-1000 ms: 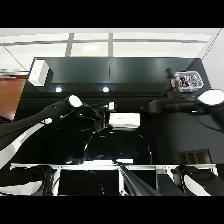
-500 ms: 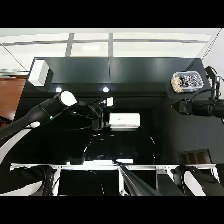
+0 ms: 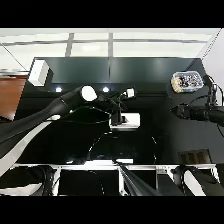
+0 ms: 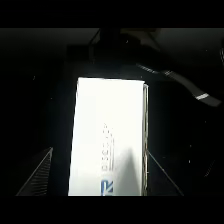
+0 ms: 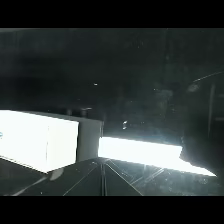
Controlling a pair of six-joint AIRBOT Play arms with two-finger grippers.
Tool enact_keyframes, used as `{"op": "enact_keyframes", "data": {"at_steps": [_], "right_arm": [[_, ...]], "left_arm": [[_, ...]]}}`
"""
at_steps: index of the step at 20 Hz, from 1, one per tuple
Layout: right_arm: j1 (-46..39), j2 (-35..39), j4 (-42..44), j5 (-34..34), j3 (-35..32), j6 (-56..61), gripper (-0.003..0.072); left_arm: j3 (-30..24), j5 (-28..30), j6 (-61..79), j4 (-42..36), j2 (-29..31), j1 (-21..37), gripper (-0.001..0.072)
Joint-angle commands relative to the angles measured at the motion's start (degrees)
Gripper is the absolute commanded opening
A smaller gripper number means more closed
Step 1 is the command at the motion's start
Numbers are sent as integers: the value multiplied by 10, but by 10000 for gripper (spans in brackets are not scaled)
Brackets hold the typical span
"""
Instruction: Fold the box and place the chain.
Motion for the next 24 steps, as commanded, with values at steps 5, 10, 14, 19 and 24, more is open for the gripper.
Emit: {"op": "enact_keyframes", "data": {"at_steps": [5,10,14,19,24], "right_arm": [[-1,0,0,-2,-3,0,12],[-1,0,-1,-2,-3,0,12],[-1,0,-1,-2,-3,0,12],[-1,0,0,-4,-3,0,12],[-1,0,0,-13,-3,1,13]], "left_arm": [[23,-28,-57,14,-42,-14,717],[23,-29,-57,29,-44,-24,716],[23,-28,-57,34,-44,-25,716],[23,-28,-57,81,-44,-38,716],[23,-15,-57,125,-51,-58,716]]}}
